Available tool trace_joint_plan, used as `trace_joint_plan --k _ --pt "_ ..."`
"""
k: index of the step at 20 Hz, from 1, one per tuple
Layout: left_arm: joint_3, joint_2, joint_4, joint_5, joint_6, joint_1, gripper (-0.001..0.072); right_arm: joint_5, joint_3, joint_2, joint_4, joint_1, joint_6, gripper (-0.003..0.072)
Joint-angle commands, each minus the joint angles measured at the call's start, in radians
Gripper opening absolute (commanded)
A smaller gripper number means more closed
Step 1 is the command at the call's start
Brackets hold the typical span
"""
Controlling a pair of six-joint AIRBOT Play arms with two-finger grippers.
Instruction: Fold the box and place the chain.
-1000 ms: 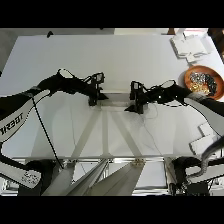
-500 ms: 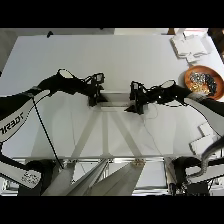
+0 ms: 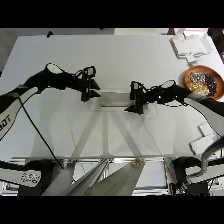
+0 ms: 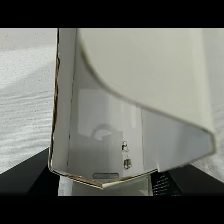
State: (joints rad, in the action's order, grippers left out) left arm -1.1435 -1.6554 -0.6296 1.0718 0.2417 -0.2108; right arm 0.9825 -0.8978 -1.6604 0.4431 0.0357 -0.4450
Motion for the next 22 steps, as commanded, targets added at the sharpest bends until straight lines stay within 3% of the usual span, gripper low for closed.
trace_joint_plan --k 1,3,4,5,8,9,11,15,22 --pt "0.0 0.069 -0.222 0.021 -0.15 0.024 0.0361 0.001 -0.001 0.0 0.001 0.0 -0.001 0.0399" --pt "0.0 0.097 -0.269 0.083 -0.243 0.022 0.0326 0.001 -0.001 0.0 0.001 0.0 -0.001 0.0399" --pt "0.0 0.107 -0.257 0.138 -0.269 0.021 0.0228 0.001 -0.001 0.0 0.001 0.0 -0.001 0.0399" --pt "0.0 0.112 -0.239 0.207 -0.275 0.017 0.0009 0.002 -0.001 0.0 0.001 0.0 -0.001 0.0399" --pt "0.0 0.116 -0.144 0.377 -0.273 -0.028 0.0005 0.002 -0.001 0.0 0.001 0.0 -0.001 0.0399" --pt "0.0 0.116 -0.099 0.389 -0.273 -0.053 0.0005 0.002 -0.001 0.0 0.001 0.0 -0.001 0.0399" --pt "0.0 0.116 -0.046 0.31 -0.271 -0.105 0.0005 0.002 -0.001 0.0 0.001 0.001 -0.001 0.0399" --pt "0.0 0.116 -0.032 0.016 -0.269 -0.152 0.0009 0.002 -0.001 0.0 0.001 0.0 -0.001 0.0399" --pt "0.0 0.069 -0.032 -0.242 -0.544 -0.1 0.0006 0.002 -0.001 0.0 0.001 0.0 -0.001 0.0399"
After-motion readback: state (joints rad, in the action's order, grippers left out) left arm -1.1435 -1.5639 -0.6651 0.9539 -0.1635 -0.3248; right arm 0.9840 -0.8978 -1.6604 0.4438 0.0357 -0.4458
